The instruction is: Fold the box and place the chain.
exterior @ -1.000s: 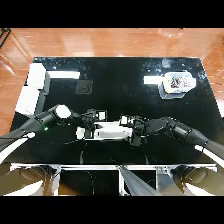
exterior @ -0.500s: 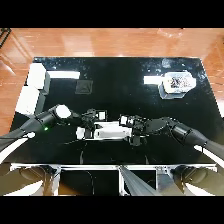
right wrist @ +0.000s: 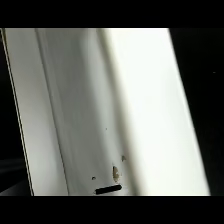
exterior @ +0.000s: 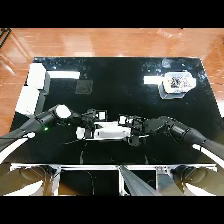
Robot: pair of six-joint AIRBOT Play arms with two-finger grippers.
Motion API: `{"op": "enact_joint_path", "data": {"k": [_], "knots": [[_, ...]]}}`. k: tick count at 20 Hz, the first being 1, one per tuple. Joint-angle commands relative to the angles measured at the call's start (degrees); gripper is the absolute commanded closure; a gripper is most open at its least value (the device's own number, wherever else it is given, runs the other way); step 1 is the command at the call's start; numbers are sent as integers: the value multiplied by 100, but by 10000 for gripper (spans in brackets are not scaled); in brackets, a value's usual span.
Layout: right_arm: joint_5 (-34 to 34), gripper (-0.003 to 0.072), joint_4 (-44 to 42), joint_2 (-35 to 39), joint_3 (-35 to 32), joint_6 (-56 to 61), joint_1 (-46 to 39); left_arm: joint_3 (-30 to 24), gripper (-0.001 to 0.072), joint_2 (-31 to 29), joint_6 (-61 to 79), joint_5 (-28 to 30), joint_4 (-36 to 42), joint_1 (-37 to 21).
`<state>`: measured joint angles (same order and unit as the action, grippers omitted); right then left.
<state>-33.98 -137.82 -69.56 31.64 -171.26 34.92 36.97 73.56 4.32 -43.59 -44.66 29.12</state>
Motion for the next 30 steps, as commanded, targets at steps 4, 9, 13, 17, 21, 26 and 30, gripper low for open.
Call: {"op": "enact_joint_path", "data": {"k": [4,9,13,17,21,26,30], "knots": [[-205,-13,17,-42,7,2,20,2,687,2,-7,4,-136,-4],[-79,-12,28,-46,7,2,20,2,687,2,-26,2,-136,-4],[-76,-13,46,-50,7,2,20,2,687,2,-28,-17,-133,-4],[11,-13,55,-50,7,2,15,2,687,0,-166,-48,-136,-4],[-63,-13,144,-48,7,2,-42,2,687,0,-177,-48,-136,-4],[-92,-12,140,-46,7,2,-52,2,687,0,-177,-48,-136,-4],[-79,-13,136,-48,7,2,-50,2,687,2,-177,-42,-136,-4]]}}
